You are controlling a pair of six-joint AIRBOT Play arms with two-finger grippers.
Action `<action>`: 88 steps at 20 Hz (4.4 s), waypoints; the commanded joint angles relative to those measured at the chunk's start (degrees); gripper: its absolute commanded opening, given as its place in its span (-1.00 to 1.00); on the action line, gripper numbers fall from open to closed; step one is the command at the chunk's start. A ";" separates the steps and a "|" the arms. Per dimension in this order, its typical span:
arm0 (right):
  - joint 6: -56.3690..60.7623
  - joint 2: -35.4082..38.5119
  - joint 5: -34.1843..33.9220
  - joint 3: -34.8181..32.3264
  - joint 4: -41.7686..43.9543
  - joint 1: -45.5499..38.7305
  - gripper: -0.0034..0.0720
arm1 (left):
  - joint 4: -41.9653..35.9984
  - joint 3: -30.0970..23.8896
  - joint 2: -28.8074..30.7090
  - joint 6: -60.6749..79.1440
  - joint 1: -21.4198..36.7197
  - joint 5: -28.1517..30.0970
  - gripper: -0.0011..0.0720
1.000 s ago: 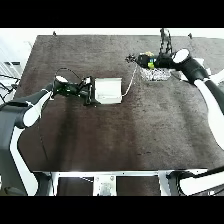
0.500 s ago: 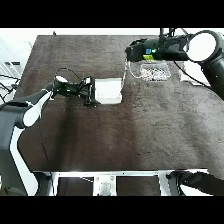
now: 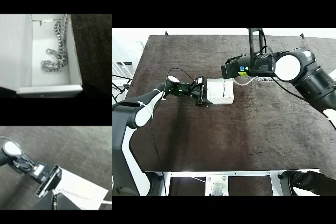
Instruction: Fold the box and place the chain.
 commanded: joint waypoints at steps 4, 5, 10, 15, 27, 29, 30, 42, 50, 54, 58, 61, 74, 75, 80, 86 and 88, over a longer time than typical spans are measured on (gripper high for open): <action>1.22 -4.24 -2.64 -1.27 3.54 2.21 -0.89 | 0.00 0.00 0.00 0.02 0.00 -0.02 0.48; 1.25 -5.44 -3.50 -1.27 3.58 2.69 -0.89 | 0.00 0.00 0.00 0.02 0.00 -0.02 0.48; 1.14 -15.26 -7.21 -1.92 5.31 3.34 -0.89 | 0.00 0.00 0.00 0.02 0.00 -0.02 0.48; 1.03 -23.06 -17.57 -6.58 2.93 1.09 -0.89 | 0.00 0.00 0.00 0.00 0.00 -0.02 0.48; 0.98 -23.47 -17.09 -5.18 3.43 -3.74 -0.88 | 0.02 0.00 0.00 0.02 0.00 0.00 0.48; 0.92 -23.47 -14.01 -5.18 3.26 -3.85 0.10 | 0.00 0.00 0.00 0.02 0.00 0.04 0.48; -0.20 -23.45 -12.92 -5.18 3.15 -4.09 0.43 | 0.02 0.00 0.00 0.02 0.00 0.04 0.48; -11.54 -19.21 -3.67 -5.16 16.70 -11.56 0.38 | 0.02 0.00 0.00 0.02 0.00 0.15 0.48; -14.56 -18.67 -5.42 -5.18 15.91 -18.18 0.35 | 0.00 0.00 0.00 0.02 0.00 0.13 0.48; -10.32 -20.65 -13.70 -5.18 15.96 -27.02 0.46 | 0.00 0.00 0.00 0.02 0.00 0.13 0.48; -9.33 -27.21 -14.99 -3.74 19.23 -30.86 0.46 | 0.00 0.00 0.00 0.02 0.00 0.15 0.48; -9.35 -32.79 -14.97 0.09 21.00 -30.71 0.46 | 0.00 0.00 0.00 0.02 0.00 0.13 0.48; -15.39 -29.42 -8.02 7.19 21.75 -28.28 -0.89 | 0.00 0.00 0.00 0.02 0.00 -0.02 0.48; -16.09 -26.12 -5.75 7.15 21.59 -27.63 -0.89 | 0.00 0.00 0.00 0.02 0.00 0.02 0.48; -16.15 -8.72 4.22 7.15 14.88 -21.84 -0.89 | 0.00 0.00 0.00 0.02 0.00 0.00 0.48; -6.56 4.59 10.29 7.15 2.49 -11.26 -0.89 | 0.00 0.00 0.00 0.02 0.00 0.00 0.48; -4.83 5.77 10.86 6.99 1.70 -7.08 -0.89 | 0.00 0.00 0.00 0.02 0.00 0.00 0.48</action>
